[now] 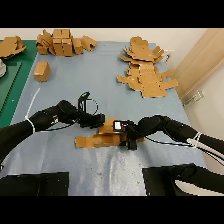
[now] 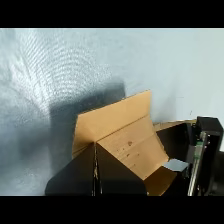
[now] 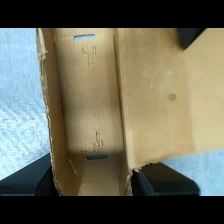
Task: Fold the box.
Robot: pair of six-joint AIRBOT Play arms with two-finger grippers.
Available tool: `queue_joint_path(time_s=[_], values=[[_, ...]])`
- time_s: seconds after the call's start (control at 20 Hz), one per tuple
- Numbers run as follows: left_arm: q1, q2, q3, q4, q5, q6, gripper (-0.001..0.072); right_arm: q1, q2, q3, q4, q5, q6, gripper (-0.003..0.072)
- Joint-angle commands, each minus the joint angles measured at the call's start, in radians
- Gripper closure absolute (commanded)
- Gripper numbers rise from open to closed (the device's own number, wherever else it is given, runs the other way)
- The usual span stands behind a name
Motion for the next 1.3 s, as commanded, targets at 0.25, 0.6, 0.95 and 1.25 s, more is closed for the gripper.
queue_joint_path(time_s=[0.25, 0.6, 0.95, 1.25], values=[[0.146, 0.225, 0.022, 0.073, -0.185, 0.465, 0.0698, 0.000, 0.000, 0.000, 0.000, 0.000, 0.000, 0.0183], [0.122, 0.403, -0.033, 0.501, -0.418, 0.525, 0.0699, 0.000, 0.000, 0.000, 0.000, 0.000, 0.000, 0.0182], [-0.156, 0.647, -0.298, 0.624, -0.238, 0.672, 0.0693, 0.000, 0.000, 0.000, 0.000, 0.000, 0.000, 0.0183], [-0.233, 0.582, -0.324, 0.574, -0.110, 0.697, 0.0016, 0.000, -0.001, 0.000, 0.000, 0.000, 0.000, 0.0182]])
